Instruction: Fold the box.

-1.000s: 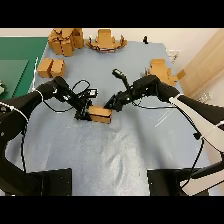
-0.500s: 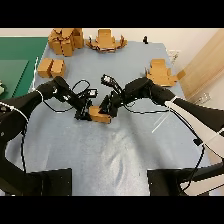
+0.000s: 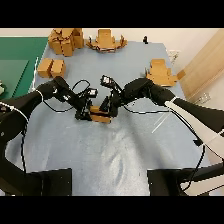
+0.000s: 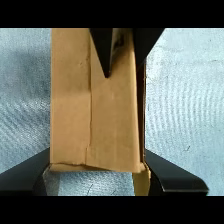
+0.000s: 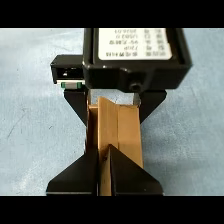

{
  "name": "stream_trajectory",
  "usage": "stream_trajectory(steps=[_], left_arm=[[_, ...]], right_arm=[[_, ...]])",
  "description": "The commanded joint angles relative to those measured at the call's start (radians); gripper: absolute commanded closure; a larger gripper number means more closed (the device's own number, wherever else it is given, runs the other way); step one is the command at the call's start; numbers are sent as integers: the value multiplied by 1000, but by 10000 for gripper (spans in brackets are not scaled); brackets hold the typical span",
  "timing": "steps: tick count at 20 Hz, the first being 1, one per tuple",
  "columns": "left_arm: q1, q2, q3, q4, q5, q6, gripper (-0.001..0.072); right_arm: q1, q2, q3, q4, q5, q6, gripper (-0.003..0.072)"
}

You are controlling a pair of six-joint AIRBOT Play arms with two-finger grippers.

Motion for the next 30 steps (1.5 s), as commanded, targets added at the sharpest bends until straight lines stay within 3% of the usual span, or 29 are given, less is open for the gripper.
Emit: stream_trajectory(steps=[1,4,6,13,20,24,25,26,30], left_arm=[[1,0,1,0,-2,-1,696],[1,0,1,0,-2,-1,696],[1,0,1,0,-2,-2,696],[1,0,1,0,-1,-8,696],[1,0,1,1,-1,-8,696],[1,0,1,1,-1,-8,696],[1,0,1,1,0,-8,696],[1,0,1,1,0,-8,696],[1,0,1,1,0,-8,696]], right_arm=[[1,0,-6,-13,-30,1,603],[1,-10,-16,-22,-33,6,576],[1,-22,-23,-21,-34,34,510],[1,-31,-23,31,-46,39,509],[0,-31,-22,-15,-39,77,510],[1,-4,-22,-4,16,77,511],[1,2,-22,10,18,77,559],[1,4,-22,16,10,76,672],[22,-19,-22,12,1,66,681]])
